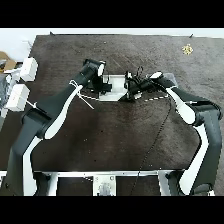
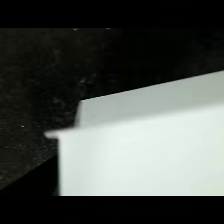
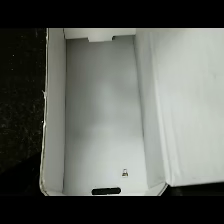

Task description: Fold the box and place the chain.

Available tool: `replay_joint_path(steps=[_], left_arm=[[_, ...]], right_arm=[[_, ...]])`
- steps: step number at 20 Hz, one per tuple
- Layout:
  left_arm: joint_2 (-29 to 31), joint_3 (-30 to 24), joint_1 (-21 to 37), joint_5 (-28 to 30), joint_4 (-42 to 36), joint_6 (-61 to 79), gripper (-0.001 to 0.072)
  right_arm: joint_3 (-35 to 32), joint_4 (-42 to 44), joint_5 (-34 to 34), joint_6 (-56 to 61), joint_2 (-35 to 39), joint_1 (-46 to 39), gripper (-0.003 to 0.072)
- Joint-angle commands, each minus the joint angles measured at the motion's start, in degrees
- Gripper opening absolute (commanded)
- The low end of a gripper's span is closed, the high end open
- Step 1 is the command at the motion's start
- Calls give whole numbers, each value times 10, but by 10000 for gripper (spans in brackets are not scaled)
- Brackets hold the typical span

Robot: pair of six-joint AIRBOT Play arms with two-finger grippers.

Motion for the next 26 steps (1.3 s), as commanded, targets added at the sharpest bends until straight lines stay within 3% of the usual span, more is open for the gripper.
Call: replay_joint_path(steps=[1,8,12,22,23,25,26], left_arm=[[-14,14,-5,-21,35,-36,325],[-24,14,-16,-8,60,-68,314],[-29,14,-18,-12,69,-98,235],[-29,14,-17,-15,42,-153,223],[-29,14,-18,-17,41,-153,188],[-29,14,-17,-17,40,-134,9],[-29,14,-17,-12,37,-133,9]], right_arm=[[0,0,0,0,0,-1,386],[0,0,0,0,0,-1,386],[0,0,0,0,0,-1,387],[0,0,0,0,0,-1,387],[0,0,0,0,0,-1,386],[0,0,0,0,0,-1,386],[0,0,0,0,0,-1,387]])
